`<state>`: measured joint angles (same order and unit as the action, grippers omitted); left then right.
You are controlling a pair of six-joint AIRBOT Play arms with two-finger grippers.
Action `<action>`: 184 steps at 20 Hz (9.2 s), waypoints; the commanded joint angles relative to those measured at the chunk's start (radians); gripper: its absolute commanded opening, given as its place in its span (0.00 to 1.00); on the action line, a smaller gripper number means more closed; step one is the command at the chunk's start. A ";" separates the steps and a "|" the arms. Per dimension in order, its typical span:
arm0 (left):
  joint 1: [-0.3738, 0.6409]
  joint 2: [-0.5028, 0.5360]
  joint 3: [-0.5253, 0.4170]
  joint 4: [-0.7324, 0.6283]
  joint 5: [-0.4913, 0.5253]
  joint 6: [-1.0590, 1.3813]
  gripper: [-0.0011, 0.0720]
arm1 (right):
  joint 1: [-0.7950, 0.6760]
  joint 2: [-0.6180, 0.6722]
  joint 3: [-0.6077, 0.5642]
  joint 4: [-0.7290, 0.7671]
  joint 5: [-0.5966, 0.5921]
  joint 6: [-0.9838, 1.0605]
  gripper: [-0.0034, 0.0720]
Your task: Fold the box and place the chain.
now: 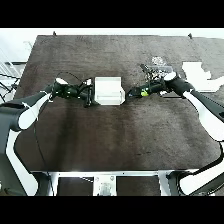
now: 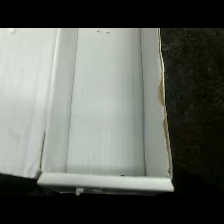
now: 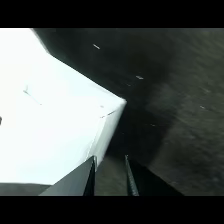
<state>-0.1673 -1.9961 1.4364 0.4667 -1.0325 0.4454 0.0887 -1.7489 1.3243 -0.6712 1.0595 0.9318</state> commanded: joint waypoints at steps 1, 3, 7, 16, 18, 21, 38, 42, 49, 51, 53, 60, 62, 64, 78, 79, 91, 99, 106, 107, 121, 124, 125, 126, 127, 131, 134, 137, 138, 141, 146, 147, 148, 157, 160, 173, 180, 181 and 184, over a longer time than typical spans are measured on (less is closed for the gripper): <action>0.000 -0.001 0.000 0.000 0.000 0.000 0.59 | 0.010 0.006 0.028 0.018 0.015 0.034 0.36; 0.000 -0.001 0.000 0.000 0.000 0.000 0.59 | 0.017 0.006 0.031 0.025 0.015 0.033 0.48; 0.000 -0.001 0.000 0.000 0.000 0.000 0.59 | 0.039 -0.010 0.031 0.019 0.011 0.045 0.58; 0.000 -0.001 0.000 0.000 0.000 0.000 0.59 | 0.085 -0.014 0.054 0.008 -0.009 0.110 0.61; 0.000 -0.001 0.000 0.000 0.000 0.000 0.59 | 0.099 -0.014 0.054 -0.004 -0.035 0.143 0.61; 0.000 -0.001 0.000 0.000 0.000 0.000 0.59 | 0.118 -0.015 0.056 -0.037 -0.058 0.172 0.61; 0.000 -0.001 0.000 0.000 -0.001 0.000 0.59 | 0.291 -0.098 0.303 -0.633 0.035 0.706 0.61; 0.000 -0.001 0.000 0.000 0.000 0.000 0.59 | 0.342 -0.152 0.439 -0.835 0.167 0.836 0.61; 0.000 -0.001 0.000 0.000 0.000 0.000 0.59 | 0.358 -0.217 0.549 -0.885 0.258 0.922 0.60; 0.000 -0.001 0.000 0.000 0.000 0.000 0.59 | 0.365 -0.224 0.551 -0.886 0.261 0.953 0.60; 0.000 -0.001 0.000 0.000 0.000 0.000 0.59 | 0.372 -0.229 0.551 -0.886 0.270 0.962 0.60; 0.000 -0.001 0.000 0.000 0.000 0.000 0.59 | 0.391 -0.254 0.558 -0.886 0.269 1.038 0.46; 0.000 -0.001 0.000 0.000 0.000 0.000 0.59 | 0.391 -0.254 0.558 -0.885 0.269 1.053 0.43; 0.000 -0.001 0.000 0.000 0.000 0.000 0.59 | 0.391 -0.255 0.558 -0.886 0.270 1.074 0.41; 0.000 -0.001 0.000 0.000 0.000 0.000 0.59 | 0.394 -0.257 0.569 -0.886 0.270 1.092 0.34; 0.000 -0.001 0.000 0.000 0.000 0.000 0.59 | 0.394 -0.256 0.577 -0.886 0.272 1.092 0.35; 0.000 -0.001 0.000 0.002 0.000 -0.003 0.59 | 0.387 -0.135 0.670 -1.003 0.317 0.867 0.64; 0.000 -0.001 0.000 0.001 -0.001 -0.003 0.59 | 0.101 -0.033 0.665 -1.038 0.206 0.734 0.64; 0.000 -0.001 0.000 0.002 0.000 -0.003 0.59 | -0.115 -0.167 0.665 -0.820 0.088 0.528 0.60; 0.000 -0.001 0.000 0.002 0.000 -0.003 0.59 | -0.123 -0.191 0.665 -0.792 0.078 0.483 0.60; 0.000 -0.001 0.000 0.004 0.001 -0.003 0.59 | -0.123 -0.316 0.666 -0.681 0.012 0.364 0.51; 0.000 -0.001 0.000 0.004 0.001 -0.003 0.59 | -0.123 -0.325 0.666 -0.679 0.013 0.342 0.34; 0.000 -0.001 0.000 0.004 0.001 -0.003 0.59 | -0.123 -0.325 0.668 -0.678 0.014 0.325 0.20; 0.000 -0.001 0.000 0.004 0.001 -0.003 0.59 | -0.123 -0.325 0.674 -0.679 0.014 0.320 0.09; 0.000 -0.001 0.000 0.004 0.001 -0.003 0.59 | -0.123 -0.323 0.682 -0.679 0.014 0.320 0.05; 0.000 -0.001 0.000 0.004 0.001 -0.003 0.59 | -0.123 -0.278 0.692 -0.679 0.014 0.321 0.05; 0.000 -0.001 0.000 0.004 0.001 -0.003 0.59 | -0.122 -0.190 0.692 -0.679 0.014 0.321 0.05; 0.000 -0.001 0.000 0.004 0.001 -0.003 0.59 | -0.121 -0.068 0.692 -0.678 0.023 0.320 0.05; 0.000 -0.001 0.000 0.004 0.001 -0.003 0.59 | -0.121 -0.024 0.692 -0.678 0.023 0.320 0.05; 0.000 -0.001 0.000 0.004 0.001 -0.003 0.59 | -0.120 0.101 0.692 -0.678 0.022 0.320 0.05; 0.000 -0.001 0.000 0.004 0.001 -0.003 0.59 | -0.075 0.290 0.692 -0.671 0.023 0.320 0.05; 0.000 -0.001 0.000 0.004 0.001 -0.003 0.59 | -0.059 0.318 0.692 -0.671 0.025 0.320 0.05; 0.000 -0.001 0.000 0.004 0.001 -0.003 0.59 | -0.040 0.346 0.692 -0.671 0.034 0.320 0.05; 0.000 -0.001 0.000 0.004 0.001 -0.003 0.59 | 0.171 0.449 0.692 -0.671 0.193 0.320 0.05; 0.000 -0.001 0.000 0.004 0.000 -0.003 0.59 | 0.281 0.448 0.645 -0.671 0.215 0.320 0.05; 0.000 -0.001 0.000 0.004 0.000 -0.003 0.59 | 0.446 0.270 0.227 -0.442 -0.185 0.331 0.05; 0.000 -0.001 0.000 0.004 0.000 -0.003 0.59 | 0.439 0.038 0.150 -0.431 -0.278 0.312 0.05; 0.000 -0.001 0.000 0.004 0.000 -0.003 0.59 | 0.435 0.018 0.150 -0.437 -0.283 0.312 0.05; 0.000 -0.001 0.000 0.004 0.000 -0.003 0.59 | 0.399 0.018 0.155 -0.458 -0.310 0.313 0.63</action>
<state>-0.1673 -1.9965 1.4364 0.4706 -1.0321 0.4423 0.5110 -1.7042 1.4845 -1.1179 0.7837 1.2472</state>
